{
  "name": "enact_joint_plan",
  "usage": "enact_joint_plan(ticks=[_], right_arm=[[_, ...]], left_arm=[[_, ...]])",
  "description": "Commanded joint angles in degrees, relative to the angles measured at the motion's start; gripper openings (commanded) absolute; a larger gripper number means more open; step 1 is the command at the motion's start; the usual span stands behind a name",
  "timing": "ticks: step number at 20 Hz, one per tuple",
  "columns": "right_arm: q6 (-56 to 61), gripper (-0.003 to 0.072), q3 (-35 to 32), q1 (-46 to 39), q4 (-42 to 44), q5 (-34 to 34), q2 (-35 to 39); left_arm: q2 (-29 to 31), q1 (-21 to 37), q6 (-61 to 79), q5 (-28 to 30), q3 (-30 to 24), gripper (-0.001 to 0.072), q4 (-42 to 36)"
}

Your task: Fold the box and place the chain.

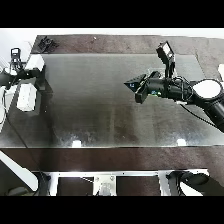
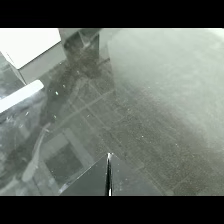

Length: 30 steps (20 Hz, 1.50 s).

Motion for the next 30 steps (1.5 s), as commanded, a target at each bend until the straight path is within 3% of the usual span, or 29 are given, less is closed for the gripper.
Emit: enact_joint_plan(ticks=[1,4,5,7,10,13,14,15,16,18,22,24,26,30], right_arm=[[0.0,0.0002,0.0,0.1,0.1,-0.3,0.0],[0.0,0.0002,0.0,0.0,0.0,-0.3,0.0],[0.0,0.0008,0.0,0.0,0.0,-0.3,0.0],[0.0,0.0133,0.0,0.0,0.1,-0.3,0.0],[0.0,0.0143,0.0,0.0,0.0,-0.3,0.0],[0.0,0.0148,0.0,-0.1,0.1,-0.5,0.0],[0.0,0.0097,0.0,0.0,0.1,-1.0,0.0],[0.0,0.0003,0.0,0.0,0.1,-2.0,0.0],[0.1,0.0002,0.0,0.0,0.1,-3.8,0.0],[2.0,0.0002,0.0,-0.1,0.0,-9.5,0.2],[5.0,0.0,0.0,-0.2,-0.4,-20.5,3.4],[5.1,-0.0001,-0.1,-1.0,-0.6,-21.8,5.2],[6.1,-0.0001,-1.6,-2.3,-0.6,-22.1,7.0],[6.0,-0.0002,-11.9,-2.7,-0.6,-31.7,14.8]], left_arm=[[-0.2,-0.4,-1.4,0.3,0.8,0.0611,1.0],[0.0,-0.3,-1.3,0.2,0.8,0.0713,3.9],[0.0,-0.3,-1.3,-0.4,0.9,0.0713,5.2],[0.5,-0.3,-1.2,-1.8,1.2,0.072,6.2],[3.8,-0.3,-0.4,-3.0,1.2,0.0719,7.0],[10.9,-0.3,0.7,-8.0,1.2,0.0719,7.3],[13.7,-0.3,0.7,-9.7,1.2,0.0712,7.3],[16.4,-0.3,0.6,-11.9,1.2,0.0497,6.3],[19.3,-0.3,0.7,-14.5,1.2,0.0029,5.0],[24.5,-0.3,1.9,-17.7,1.2,0.0018,2.9],[35.0,-2.5,5.9,-17.6,0.4,0.0015,-3.0],[41.2,-5.9,11.9,-15.2,-4.2,0.0015,-6.8],[48.2,-9.9,12.8,-9.4,-13.1,0.0015,-6.9],[62.8,-18.5,13.8,8.0,-39.6,0.0015,-6.9]])
